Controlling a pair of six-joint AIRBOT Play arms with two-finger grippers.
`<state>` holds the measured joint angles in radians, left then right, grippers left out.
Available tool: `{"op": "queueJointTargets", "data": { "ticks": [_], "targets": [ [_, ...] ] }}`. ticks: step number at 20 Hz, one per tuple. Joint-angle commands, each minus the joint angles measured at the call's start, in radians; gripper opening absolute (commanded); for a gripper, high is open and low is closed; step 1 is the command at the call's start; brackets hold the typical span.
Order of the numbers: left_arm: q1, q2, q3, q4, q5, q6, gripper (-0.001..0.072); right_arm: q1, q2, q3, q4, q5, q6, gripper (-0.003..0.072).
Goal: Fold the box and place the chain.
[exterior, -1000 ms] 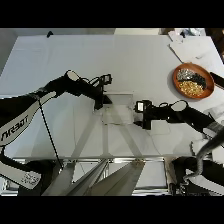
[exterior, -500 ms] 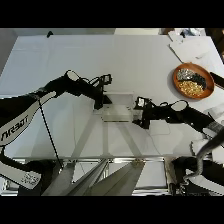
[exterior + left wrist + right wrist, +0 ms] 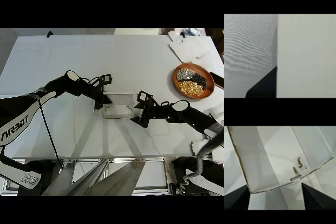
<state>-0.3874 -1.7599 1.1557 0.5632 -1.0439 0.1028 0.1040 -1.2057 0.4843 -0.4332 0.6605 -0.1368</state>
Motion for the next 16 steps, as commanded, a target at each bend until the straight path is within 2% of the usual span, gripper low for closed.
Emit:
{"op": "queueJointTargets", "data": {
  "ticks": [1,8,12,16],
  "targets": [
    [0.000,-0.001,0.000,0.002,0.000,0.002,0.0013,-0.001,0.009,0.010,0.023,-0.036,0.010,0.0691],
    [-0.001,-0.001,0.000,0.002,0.000,0.002,0.0013,-0.021,0.006,0.040,-0.032,-0.013,-0.018,0.0691],
    [-0.001,-0.001,0.000,0.002,0.000,0.002,0.0013,-0.071,-0.051,0.060,-0.035,0.061,-0.032,0.0691],
    [-0.001,-0.001,0.000,0.002,0.000,0.002,0.0013,-0.071,-0.125,0.131,-0.035,0.129,-0.059,0.0691]
  ]
}}
